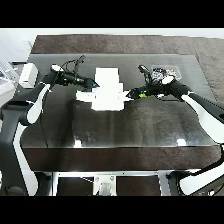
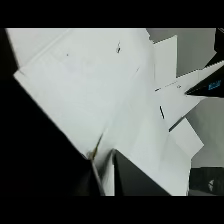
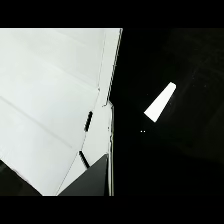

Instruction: Fold the box and place the chain.

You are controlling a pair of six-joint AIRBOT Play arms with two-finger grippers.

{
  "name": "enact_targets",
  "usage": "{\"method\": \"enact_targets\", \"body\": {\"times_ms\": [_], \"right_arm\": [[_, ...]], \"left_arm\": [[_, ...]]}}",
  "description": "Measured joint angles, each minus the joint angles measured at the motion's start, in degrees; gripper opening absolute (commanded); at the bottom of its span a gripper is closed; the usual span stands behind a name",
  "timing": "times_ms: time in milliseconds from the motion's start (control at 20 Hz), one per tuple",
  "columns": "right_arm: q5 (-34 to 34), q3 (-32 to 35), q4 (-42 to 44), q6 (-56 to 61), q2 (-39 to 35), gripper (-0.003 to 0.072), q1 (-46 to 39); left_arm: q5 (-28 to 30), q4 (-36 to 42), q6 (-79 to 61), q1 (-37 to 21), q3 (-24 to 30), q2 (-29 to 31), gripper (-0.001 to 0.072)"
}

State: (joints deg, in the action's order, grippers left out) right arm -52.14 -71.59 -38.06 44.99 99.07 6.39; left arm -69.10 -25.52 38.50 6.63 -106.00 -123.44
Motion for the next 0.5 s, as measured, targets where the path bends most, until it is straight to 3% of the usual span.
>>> {"method": "enact_targets", "body": {"times_ms": [50, 100, 500], "right_arm": [[0.0, 0.0, 0.0, 0.0, 0.0, 0.0006, 0.0], [0.0, 0.0, 0.0, 0.0, 0.0, 0.0006, 0.0], [0.0, 0.0, -0.2, -0.2, 0.0, 0.0025, 0.0]], "left_arm": [[0.0, 0.1, 0.0, 0.0, 0.0, 0.0, 0.0093], [0.0, 0.2, 0.0, 0.0, 0.0, 0.0, 0.0020], [-1.6, 0.8, -5.2, 0.0, 0.0, 0.0, 0.0018]]}}
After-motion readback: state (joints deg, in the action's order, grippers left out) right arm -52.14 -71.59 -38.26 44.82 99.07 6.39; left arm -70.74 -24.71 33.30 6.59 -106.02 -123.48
